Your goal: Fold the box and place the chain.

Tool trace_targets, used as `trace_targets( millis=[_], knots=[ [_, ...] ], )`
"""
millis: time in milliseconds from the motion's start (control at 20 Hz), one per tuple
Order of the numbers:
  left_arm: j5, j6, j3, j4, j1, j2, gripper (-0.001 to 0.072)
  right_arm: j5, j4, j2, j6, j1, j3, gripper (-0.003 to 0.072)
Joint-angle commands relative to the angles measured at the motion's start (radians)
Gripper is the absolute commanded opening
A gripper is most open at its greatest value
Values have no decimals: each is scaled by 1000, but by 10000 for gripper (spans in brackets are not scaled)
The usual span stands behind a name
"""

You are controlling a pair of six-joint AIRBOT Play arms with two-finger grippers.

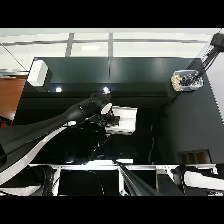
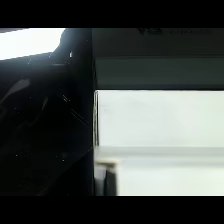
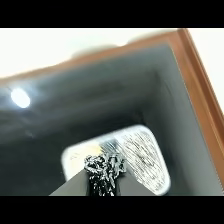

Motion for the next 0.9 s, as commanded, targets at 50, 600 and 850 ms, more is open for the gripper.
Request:
trace_targets(
  millis=[50,600,850],
  knots=[
    [5,0,0,-5,-1,0,28,4,171,179,-78,0,6,17],
    [5,0,0,-5,-1,0,28,472,629,416,-225,0,5,18],
    [5,0,0,-5,-1,0,27,607,675,418,-240,128,4,18]
  ],
)
